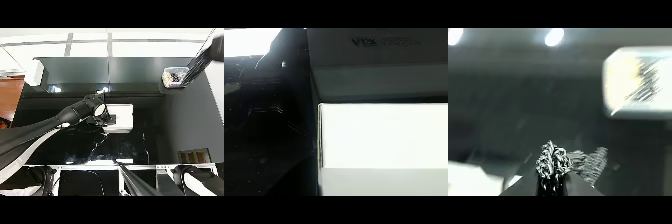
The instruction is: Fold the box and place the chain.
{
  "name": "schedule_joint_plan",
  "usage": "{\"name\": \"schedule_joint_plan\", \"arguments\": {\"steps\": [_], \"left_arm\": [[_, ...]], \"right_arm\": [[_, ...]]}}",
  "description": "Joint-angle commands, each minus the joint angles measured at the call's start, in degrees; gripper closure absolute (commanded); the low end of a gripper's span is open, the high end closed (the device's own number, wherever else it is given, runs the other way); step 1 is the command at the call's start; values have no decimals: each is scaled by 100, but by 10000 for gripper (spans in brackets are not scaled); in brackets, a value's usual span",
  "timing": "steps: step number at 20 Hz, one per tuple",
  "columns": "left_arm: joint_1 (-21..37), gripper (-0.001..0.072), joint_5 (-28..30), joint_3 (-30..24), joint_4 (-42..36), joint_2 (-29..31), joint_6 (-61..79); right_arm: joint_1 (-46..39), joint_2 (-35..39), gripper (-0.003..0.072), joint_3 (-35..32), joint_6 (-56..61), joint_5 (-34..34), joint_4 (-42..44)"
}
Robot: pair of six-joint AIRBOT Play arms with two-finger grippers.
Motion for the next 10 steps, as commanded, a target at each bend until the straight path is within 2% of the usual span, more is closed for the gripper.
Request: {"name": "schedule_joint_plan", "arguments": {"steps": [1, 4, 6, 8, 10], "left_arm": [[-2, 684, 7, -2, 2, -2, 0], [-2, 684, 9, -2, 2, -2, 2], [0, 684, 7, -2, 2, -2, 2], [-2, 684, 7, -2, 0, -2, 0], [-2, 684, 9, -2, 0, -2, 2]], "right_arm": [[479, 879, 672, -1434, -181, 208, 1047], [1119, 999, 672, -2623, -186, -407, 2236], [1670, 977, 672, -3139, -184, -1274, 2710], [2157, 907, 672, -3338, -181, -2026, 3005], [2500, 802, 672, -3346, -181, -2498, 3058]]}}
